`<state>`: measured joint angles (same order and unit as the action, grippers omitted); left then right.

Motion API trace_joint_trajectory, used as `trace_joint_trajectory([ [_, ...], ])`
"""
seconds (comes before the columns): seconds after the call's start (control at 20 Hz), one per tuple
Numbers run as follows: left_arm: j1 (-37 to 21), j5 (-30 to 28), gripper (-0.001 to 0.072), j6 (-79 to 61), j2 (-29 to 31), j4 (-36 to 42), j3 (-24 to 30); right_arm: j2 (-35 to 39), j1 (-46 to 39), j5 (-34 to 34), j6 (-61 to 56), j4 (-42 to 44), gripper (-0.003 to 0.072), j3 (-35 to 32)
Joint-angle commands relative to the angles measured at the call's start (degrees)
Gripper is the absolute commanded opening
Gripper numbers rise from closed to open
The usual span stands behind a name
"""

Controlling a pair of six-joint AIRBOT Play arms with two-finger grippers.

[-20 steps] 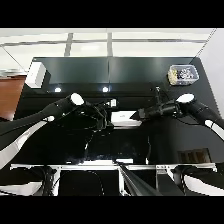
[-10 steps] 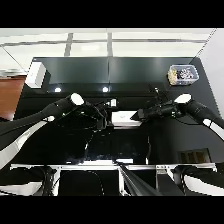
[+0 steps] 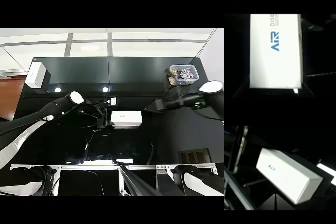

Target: Fold the box and place the chain.

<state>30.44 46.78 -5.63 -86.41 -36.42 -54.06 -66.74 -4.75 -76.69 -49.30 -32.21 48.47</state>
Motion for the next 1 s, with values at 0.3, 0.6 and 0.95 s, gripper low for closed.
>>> trace_joint_trajectory([
  [0.3,2.6,1.2,0.0712,0.1,5.5,4.5,-5.7,10.3,-10.4,-5.2,-2.2,-4.3,0.0015,0.4],
  [0.6,7.5,-1.1,0.0712,11.0,-5.4,5.4,-14.8,10.3,-10.4,-3.6,-2.2,-4.3,0.0015,0.0],
  [0.95,7.9,2.3,0.0711,16.8,-8.7,4.5,-15.8,10.3,-10.4,-2.3,-2.1,-4.5,0.0015,0.0],
])
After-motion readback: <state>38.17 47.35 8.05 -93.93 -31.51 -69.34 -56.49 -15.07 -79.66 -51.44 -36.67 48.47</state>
